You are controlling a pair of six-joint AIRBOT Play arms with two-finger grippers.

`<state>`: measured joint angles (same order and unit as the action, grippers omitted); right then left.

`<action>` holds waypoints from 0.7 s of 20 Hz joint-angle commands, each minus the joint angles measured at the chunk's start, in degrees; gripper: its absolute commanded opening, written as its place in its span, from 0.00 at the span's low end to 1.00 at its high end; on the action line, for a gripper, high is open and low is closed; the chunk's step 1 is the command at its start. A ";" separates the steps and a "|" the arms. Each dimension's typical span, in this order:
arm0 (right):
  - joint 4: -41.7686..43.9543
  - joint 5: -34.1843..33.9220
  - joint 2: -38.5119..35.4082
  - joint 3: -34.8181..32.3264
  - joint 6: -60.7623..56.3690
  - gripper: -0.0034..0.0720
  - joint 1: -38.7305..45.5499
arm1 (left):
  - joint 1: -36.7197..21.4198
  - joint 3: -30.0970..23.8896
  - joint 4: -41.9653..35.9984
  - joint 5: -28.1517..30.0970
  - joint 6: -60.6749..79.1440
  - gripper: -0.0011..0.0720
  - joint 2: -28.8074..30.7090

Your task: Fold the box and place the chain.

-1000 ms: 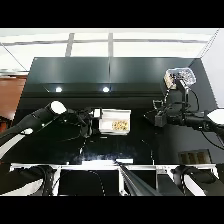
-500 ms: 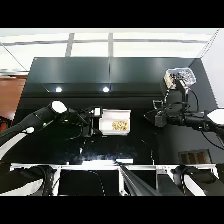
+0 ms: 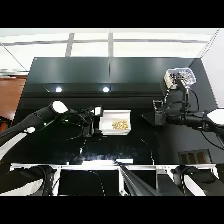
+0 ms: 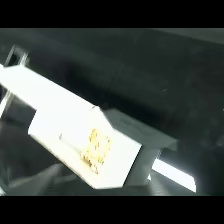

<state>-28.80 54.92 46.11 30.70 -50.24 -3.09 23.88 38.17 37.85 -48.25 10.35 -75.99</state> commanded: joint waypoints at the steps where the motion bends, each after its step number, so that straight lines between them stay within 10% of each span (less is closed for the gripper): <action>1: 3.50 -6.78 0.37 0.13 -4.61 0.97 -2.64 | 0.04 -0.04 0.90 -0.24 -0.96 0.56 -0.02; 5: 4.46 -15.39 7.58 6.01 -2.19 0.97 -8.35 | 0.04 -0.04 0.90 -0.22 -0.96 0.56 -0.02; 14: -10.71 -3.08 22.99 18.97 25.77 0.92 -18.93 | 0.04 -0.04 0.90 -0.22 -0.94 0.56 -0.02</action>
<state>-34.63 46.41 67.00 47.75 -38.50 -19.05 23.88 38.17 38.72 -48.47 9.43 -75.99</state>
